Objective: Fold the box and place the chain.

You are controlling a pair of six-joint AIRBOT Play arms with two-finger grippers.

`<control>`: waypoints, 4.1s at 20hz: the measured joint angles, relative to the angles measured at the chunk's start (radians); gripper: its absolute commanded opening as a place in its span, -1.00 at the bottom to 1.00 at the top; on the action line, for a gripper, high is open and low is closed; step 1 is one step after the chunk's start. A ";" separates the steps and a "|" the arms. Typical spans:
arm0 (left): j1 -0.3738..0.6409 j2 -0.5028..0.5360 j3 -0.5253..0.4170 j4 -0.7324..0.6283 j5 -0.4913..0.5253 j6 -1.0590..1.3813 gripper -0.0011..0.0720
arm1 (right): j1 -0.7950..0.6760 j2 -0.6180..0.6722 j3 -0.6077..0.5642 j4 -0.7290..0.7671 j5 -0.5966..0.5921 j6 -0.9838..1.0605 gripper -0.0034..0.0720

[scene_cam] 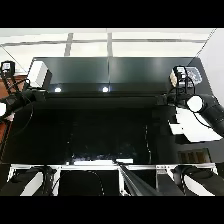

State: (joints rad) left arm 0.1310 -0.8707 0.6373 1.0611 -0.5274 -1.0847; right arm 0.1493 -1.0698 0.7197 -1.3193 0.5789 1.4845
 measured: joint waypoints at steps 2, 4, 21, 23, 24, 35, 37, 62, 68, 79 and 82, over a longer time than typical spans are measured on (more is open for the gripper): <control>0.000 0.000 0.000 0.000 0.000 0.000 -0.90 | 0.000 0.000 0.000 0.000 0.000 0.000 -0.86; 0.000 0.000 0.000 0.000 0.000 0.000 -0.90 | 0.000 0.000 0.000 0.000 0.000 0.000 -0.86; 0.000 0.000 0.000 -0.003 0.001 0.000 -0.90 | -0.086 -0.005 0.013 0.129 -0.190 0.000 1.00; 0.000 -0.003 0.000 -0.004 0.006 0.000 -0.83 | -0.201 -0.021 0.043 0.071 -0.155 0.000 1.00; -0.001 -0.006 0.000 -0.005 0.013 0.000 0.02 | -0.279 -0.036 0.068 0.033 -0.122 0.000 1.00; -0.029 -0.120 0.000 -0.030 -0.058 -0.011 0.98 | -1.051 -0.401 0.491 -0.020 0.460 -0.190 0.99; -0.035 -0.129 0.000 -0.030 -0.059 -0.013 0.98 | -1.075 -0.469 0.544 0.007 0.583 -0.288 0.98; -0.188 -0.248 0.057 -0.292 -0.199 0.063 0.98 | -0.352 0.171 -0.280 0.894 0.284 -0.729 -0.87; -0.248 -0.562 0.297 -0.502 -0.454 0.096 0.98 | -0.026 0.206 -0.377 0.975 0.055 -0.736 -0.87; -0.347 -0.869 0.438 -0.620 -0.871 0.185 0.81 | 0.066 0.212 -0.392 0.994 -0.012 -0.706 -0.87; -0.354 -0.891 0.461 -0.550 -0.946 0.231 0.34 | 0.068 0.212 -0.392 0.993 -0.013 -0.703 -0.87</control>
State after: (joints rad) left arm -0.2226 -1.7618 1.0981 0.5106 -1.4738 -0.8539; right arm 0.2173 -0.8581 0.3279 -0.3264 0.5659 0.7818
